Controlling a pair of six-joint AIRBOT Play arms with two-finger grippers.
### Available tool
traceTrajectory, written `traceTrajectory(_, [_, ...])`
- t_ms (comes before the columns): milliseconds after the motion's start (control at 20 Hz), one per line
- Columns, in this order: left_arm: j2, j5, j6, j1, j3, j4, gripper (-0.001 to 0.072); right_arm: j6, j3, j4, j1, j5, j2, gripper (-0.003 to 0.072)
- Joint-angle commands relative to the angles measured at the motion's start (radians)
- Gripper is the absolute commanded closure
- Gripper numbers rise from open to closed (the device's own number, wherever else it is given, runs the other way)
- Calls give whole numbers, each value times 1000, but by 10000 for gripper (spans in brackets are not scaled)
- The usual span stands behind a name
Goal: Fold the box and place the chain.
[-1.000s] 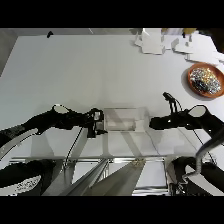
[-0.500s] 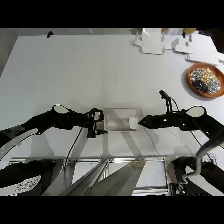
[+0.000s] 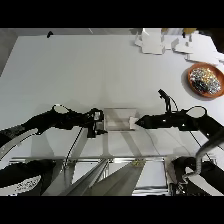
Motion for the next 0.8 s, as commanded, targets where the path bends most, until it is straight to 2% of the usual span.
traceTrajectory(0, [1, 0, 0, 0, 1, 0, 453, 31, 4, 11, 80, -50, 1, 339])
traceTrajectory(200, [1, 0, 0, 0, 1, 0, 453, 262, 97, -178, 184, -116, -1, 345])
traceTrajectory(400, [1, 0, 0, 0, 1, 0, 453, 511, 169, -375, 287, -128, -45, 350])
traceTrajectory(600, [1, 0, 0, 0, 1, 0, 453, 782, 245, -628, 388, -139, -89, 389])
traceTrajectory(750, [1, 0, 0, 0, 1, 0, 453, 935, 294, -754, 434, -136, -90, 399])
